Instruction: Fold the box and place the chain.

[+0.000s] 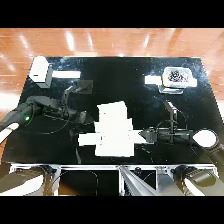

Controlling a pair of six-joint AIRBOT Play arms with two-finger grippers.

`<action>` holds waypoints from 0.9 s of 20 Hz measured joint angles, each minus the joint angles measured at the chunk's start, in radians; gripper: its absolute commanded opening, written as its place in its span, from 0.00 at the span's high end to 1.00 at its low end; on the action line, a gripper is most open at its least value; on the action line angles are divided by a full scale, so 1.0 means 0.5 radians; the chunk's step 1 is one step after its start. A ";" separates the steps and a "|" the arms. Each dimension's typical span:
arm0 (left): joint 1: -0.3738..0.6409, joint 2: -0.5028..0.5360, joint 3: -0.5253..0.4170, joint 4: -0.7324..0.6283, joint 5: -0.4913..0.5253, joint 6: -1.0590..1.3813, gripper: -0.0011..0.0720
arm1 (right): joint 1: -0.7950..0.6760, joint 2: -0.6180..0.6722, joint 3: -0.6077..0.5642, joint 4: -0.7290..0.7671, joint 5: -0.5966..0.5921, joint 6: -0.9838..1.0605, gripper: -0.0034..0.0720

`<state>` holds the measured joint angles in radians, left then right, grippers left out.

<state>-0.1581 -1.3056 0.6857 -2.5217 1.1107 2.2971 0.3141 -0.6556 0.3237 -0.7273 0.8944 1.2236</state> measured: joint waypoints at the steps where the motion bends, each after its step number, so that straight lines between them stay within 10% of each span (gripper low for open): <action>1: 0.000 -0.085 0.030 -0.081 0.081 0.105 0.13 | 0.004 0.002 -0.001 -0.002 0.006 0.021 0.91; 18: -0.143 -0.664 0.370 -0.336 0.707 0.723 0.14 | 0.008 0.005 -0.006 0.053 0.090 0.089 0.91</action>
<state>-0.2295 -1.6375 0.8707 -2.6900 1.4643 2.6583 0.3183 -0.6533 0.3206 -0.7010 0.9394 1.2682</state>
